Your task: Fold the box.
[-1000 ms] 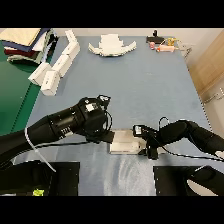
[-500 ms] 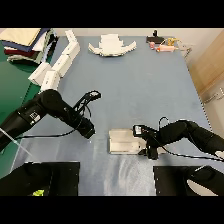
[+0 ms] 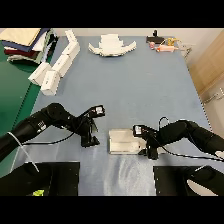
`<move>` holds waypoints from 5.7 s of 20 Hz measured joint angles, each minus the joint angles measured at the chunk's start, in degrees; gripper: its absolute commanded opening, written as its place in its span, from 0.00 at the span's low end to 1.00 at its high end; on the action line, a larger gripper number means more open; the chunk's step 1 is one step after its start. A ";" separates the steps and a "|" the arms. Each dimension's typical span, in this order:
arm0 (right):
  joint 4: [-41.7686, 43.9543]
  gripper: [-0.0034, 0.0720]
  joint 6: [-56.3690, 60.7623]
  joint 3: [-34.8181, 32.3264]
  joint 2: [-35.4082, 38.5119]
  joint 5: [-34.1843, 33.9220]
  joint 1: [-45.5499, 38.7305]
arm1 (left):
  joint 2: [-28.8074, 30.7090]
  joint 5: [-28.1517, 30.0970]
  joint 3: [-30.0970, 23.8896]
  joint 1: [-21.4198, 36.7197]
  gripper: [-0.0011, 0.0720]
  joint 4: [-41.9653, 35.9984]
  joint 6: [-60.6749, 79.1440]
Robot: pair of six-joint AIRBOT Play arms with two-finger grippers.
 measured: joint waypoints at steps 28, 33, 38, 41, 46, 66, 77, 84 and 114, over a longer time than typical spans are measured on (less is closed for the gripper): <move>0.00 0.68 0.00 0.00 0.00 0.00 0.00 | -2.78 19.50 -8.92 -15.58 0.94 -17.07 25.79; 0.00 0.68 0.00 0.00 0.00 0.00 0.00 | -4.61 19.98 -8.92 -16.26 0.94 -18.29 25.44; 0.00 0.68 0.00 0.00 0.00 0.02 0.00 | -6.12 22.45 -8.92 -18.03 0.94 -19.52 23.28; 0.00 0.68 0.00 0.00 0.00 0.00 0.00 | -6.56 24.98 -8.92 -19.26 0.94 -20.81 22.82; 0.00 0.68 0.11 0.00 0.00 0.02 0.00 | -6.78 27.02 -8.92 -19.82 0.77 -21.62 22.58; 0.00 0.68 0.04 0.00 0.00 0.02 0.00 | -5.31 27.98 -10.03 -19.45 0.98 -22.91 22.43; 0.00 0.68 -0.24 0.00 0.00 0.02 0.00 | -5.18 27.32 -10.36 -19.52 0.73 -23.43 23.10; 0.00 0.68 -0.07 0.00 0.00 0.02 0.00 | -5.18 27.06 -10.36 -19.63 0.74 -23.41 23.26; -5.35 0.99 6.67 1.84 0.00 0.55 -0.02 | -5.18 26.86 -10.34 -19.56 0.74 -23.37 23.19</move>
